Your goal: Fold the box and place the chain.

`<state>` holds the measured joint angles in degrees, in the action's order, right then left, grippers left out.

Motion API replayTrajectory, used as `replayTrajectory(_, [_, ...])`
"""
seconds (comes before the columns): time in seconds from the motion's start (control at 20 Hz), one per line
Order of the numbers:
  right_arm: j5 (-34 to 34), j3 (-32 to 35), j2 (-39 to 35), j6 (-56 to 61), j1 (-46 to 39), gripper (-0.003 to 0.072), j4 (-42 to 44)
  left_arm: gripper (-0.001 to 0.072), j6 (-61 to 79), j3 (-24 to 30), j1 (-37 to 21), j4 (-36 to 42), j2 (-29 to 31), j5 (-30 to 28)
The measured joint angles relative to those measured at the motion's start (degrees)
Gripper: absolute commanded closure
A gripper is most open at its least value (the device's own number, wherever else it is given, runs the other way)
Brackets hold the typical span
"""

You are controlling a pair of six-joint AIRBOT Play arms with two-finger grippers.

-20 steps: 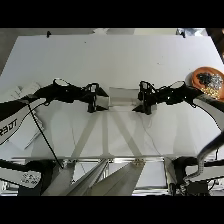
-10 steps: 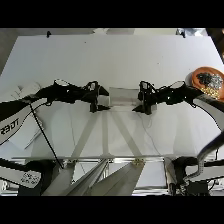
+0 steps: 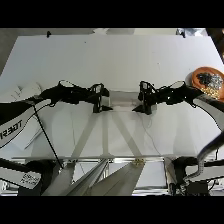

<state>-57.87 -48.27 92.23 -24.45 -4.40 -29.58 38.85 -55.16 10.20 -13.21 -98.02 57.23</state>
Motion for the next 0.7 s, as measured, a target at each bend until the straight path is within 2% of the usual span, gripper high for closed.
replayTrajectory(0.35, [0.24,-0.02,0.02,-0.02,0.0,0.0288,0.11,0.0074,-9.09,-4.07,0.55,-3.76,-1.99,-0.94])
replayTrajectory(0.7, [-0.09,-0.02,0.0,-0.13,0.0,0.0288,-0.07,0.0075,-12.74,-5.14,1.99,-10.45,-2.38,-2.47])
